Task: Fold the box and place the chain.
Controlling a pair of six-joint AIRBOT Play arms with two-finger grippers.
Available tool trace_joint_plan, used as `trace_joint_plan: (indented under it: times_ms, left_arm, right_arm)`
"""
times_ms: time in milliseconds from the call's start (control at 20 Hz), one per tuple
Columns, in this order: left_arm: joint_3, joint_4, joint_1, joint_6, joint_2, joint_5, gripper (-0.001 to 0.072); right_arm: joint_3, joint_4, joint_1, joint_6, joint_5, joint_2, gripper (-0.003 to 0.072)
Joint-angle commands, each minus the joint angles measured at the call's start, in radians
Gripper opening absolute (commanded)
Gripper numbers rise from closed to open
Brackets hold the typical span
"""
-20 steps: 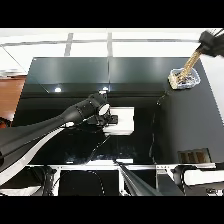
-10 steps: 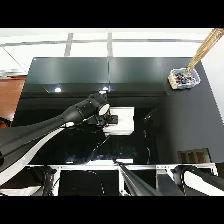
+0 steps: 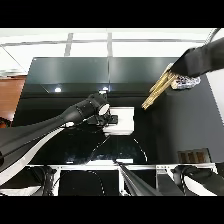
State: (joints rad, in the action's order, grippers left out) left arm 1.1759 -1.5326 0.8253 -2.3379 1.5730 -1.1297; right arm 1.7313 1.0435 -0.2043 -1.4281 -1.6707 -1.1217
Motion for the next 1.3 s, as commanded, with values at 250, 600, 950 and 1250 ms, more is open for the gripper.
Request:
trace_joint_plan:
  times_ms: [250,600,950,1250]
  left_arm:
    - [0.0,0.0,0.0,0.0,0.001,0.0,0.0026]
    - [0.0,0.0,0.0,0.0,0.001,-0.001,0.0026]
    - [0.0,0.0,0.0,0.0,0.001,-0.005,0.0026]
    - [0.0,0.0,0.0,0.0,0.001,-0.006,0.0026]
  right_arm:
    - [-0.203,-0.177,-0.104,0.047,0.016,0.009,0.0014]
    - [-0.368,-0.359,-0.11,0.148,0.246,0.009,0.0013]
    - [-0.648,-0.326,-0.154,0.179,0.362,0.007,0.0013]
    - [-0.777,-0.328,-0.198,0.17,0.526,-0.014,0.0015]
